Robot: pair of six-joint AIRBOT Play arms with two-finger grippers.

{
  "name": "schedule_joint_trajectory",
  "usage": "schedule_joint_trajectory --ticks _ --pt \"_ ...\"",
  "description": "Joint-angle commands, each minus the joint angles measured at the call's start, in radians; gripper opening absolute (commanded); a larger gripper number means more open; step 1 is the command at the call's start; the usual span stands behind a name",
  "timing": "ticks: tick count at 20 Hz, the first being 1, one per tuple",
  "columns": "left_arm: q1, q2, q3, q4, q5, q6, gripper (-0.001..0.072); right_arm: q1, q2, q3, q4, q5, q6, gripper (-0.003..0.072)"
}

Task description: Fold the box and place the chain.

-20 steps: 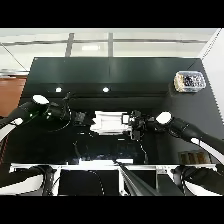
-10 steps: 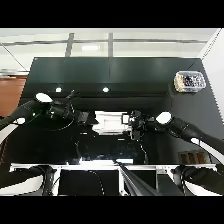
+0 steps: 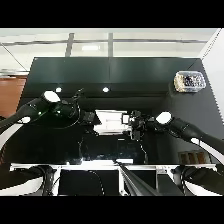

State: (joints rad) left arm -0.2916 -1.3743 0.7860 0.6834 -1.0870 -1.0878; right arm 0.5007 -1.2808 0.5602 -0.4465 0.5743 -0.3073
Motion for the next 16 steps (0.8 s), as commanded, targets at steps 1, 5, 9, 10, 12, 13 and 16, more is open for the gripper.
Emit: schedule_joint_trajectory --ticks 1,5,9,10,12,13,16 --pt "-0.051 0.001 0.031 0.109 0.041 -0.126 0.0539 0.001 0.0 0.0 0.0 0.0 0.0 0.0457" --pt "-0.13 0.001 0.081 0.275 0.068 -0.304 0.0539 0.001 0.0 0.0 0.0 0.0 0.0 0.0457" --pt "-0.206 0.001 0.13 0.445 0.087 -0.462 0.0539 0.001 0.0 0.0 0.001 -0.001 0.0 0.0457" --pt "-0.226 0.001 0.138 0.493 0.089 -0.509 0.0539 0.001 0.0 0.0 0.001 -0.002 0.0 0.0457" --pt "-0.276 0.0 0.148 0.587 0.092 -0.587 0.0539 0.001 0.0 0.0 0.001 -0.002 0.0 0.0457" --pt "-0.301 0.0 0.153 0.632 0.093 -0.629 0.0539 0.001 0.0 0.0 0.001 -0.002 0.0 0.0457" --pt "-0.369 -0.001 0.166 0.734 0.092 -0.739 0.0539 0.001 0.0 0.0 0.001 -0.002 0.0 0.0457"
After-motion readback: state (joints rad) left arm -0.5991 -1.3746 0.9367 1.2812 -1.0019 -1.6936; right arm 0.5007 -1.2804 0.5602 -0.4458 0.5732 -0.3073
